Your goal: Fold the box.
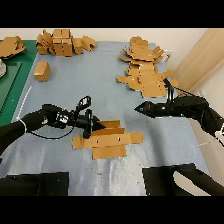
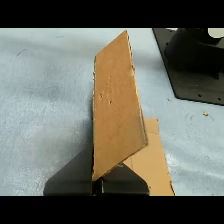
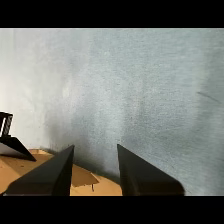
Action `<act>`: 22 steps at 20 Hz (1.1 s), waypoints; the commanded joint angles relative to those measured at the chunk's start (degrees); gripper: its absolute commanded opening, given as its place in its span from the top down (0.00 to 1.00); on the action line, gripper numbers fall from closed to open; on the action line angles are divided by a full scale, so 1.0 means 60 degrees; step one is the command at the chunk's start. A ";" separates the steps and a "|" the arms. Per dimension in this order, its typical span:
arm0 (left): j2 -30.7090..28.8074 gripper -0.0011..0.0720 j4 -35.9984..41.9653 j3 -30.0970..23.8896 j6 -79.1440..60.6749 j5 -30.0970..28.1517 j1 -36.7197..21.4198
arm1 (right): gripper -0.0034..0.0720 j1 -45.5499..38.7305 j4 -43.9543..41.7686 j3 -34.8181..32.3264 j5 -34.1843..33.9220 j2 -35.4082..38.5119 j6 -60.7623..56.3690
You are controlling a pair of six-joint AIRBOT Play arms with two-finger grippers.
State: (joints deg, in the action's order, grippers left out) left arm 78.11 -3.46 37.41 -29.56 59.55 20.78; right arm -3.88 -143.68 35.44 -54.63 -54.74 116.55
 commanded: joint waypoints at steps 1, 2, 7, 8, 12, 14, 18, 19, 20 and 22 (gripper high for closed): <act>-0.0149 0.97 0.0226 -0.0335 -0.0361 -0.0175 0.0047 | 0.41 0.0011 -0.0004 0.0000 0.0029 0.0007 0.0000; -0.0146 0.97 0.0211 -0.0372 -0.0554 -0.0193 0.0142 | 0.41 0.0007 -0.0004 0.0004 0.0033 0.0007 0.0000; -0.0153 0.97 -0.0350 -0.0291 -0.0528 -0.0637 0.0729 | 0.41 0.0011 0.0000 0.0000 0.0029 0.0007 0.0004; -0.0160 0.97 -0.0364 -0.0295 -0.0412 -0.0678 0.0729 | 0.41 0.0011 0.0004 0.0004 0.0026 0.0007 0.0004; -0.0204 0.97 -0.0342 -0.0291 -0.0270 -0.1056 0.0761 | 0.41 0.0011 0.0215 0.0004 0.0026 0.0007 0.0004; -0.0455 0.97 -0.0015 -0.0291 -0.0386 -0.1876 0.0823 | 0.41 0.0011 0.0237 0.0000 0.0029 0.0007 0.0004; -0.0827 0.97 0.1501 -0.0291 -0.1971 -0.2401 0.0809 | 0.41 0.0011 0.0237 0.0000 0.0029 0.0007 0.0004; -0.0787 0.97 0.1512 -0.0291 -0.2036 -0.2401 0.0816 | 0.41 0.0011 0.0237 0.0004 0.0029 0.0007 0.0004; -0.0736 0.97 0.1512 -0.0291 -0.2022 -0.2390 0.0820 | 0.41 0.0011 0.0237 0.0000 0.0029 0.0007 0.0004; -0.0659 0.97 0.1515 -0.0291 -0.1996 -0.2237 0.0823 | 0.41 0.0011 0.0233 0.0000 0.0036 0.0007 0.0004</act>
